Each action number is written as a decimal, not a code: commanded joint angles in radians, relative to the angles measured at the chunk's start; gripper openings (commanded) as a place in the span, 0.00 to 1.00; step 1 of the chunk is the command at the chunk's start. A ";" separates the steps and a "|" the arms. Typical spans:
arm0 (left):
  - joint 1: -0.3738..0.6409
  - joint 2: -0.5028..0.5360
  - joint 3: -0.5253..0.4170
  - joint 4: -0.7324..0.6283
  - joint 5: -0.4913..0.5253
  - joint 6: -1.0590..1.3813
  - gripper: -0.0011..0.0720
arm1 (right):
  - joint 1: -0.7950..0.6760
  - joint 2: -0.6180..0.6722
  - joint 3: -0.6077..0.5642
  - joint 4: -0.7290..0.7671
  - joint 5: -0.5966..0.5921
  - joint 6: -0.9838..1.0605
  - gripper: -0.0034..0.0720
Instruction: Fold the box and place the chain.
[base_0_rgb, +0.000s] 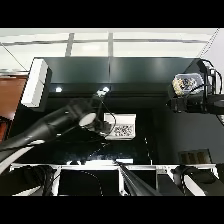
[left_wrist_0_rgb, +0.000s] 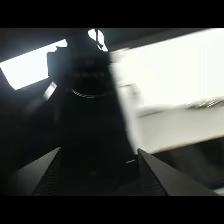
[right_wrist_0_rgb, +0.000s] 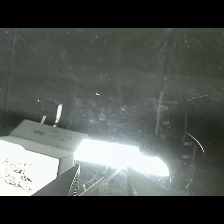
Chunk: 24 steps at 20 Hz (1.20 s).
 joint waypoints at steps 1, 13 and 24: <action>0.118 0.147 -0.068 0.003 -0.076 0.232 0.75 | 0.000 0.001 0.000 0.010 0.014 0.000 0.51; 0.782 0.257 -0.563 -1.040 0.126 1.634 0.99 | 0.000 0.001 0.000 0.076 0.040 0.055 0.51; 0.568 0.156 -0.536 -1.041 0.381 2.197 0.98 | 0.000 0.001 0.000 0.098 0.039 0.105 0.51</action>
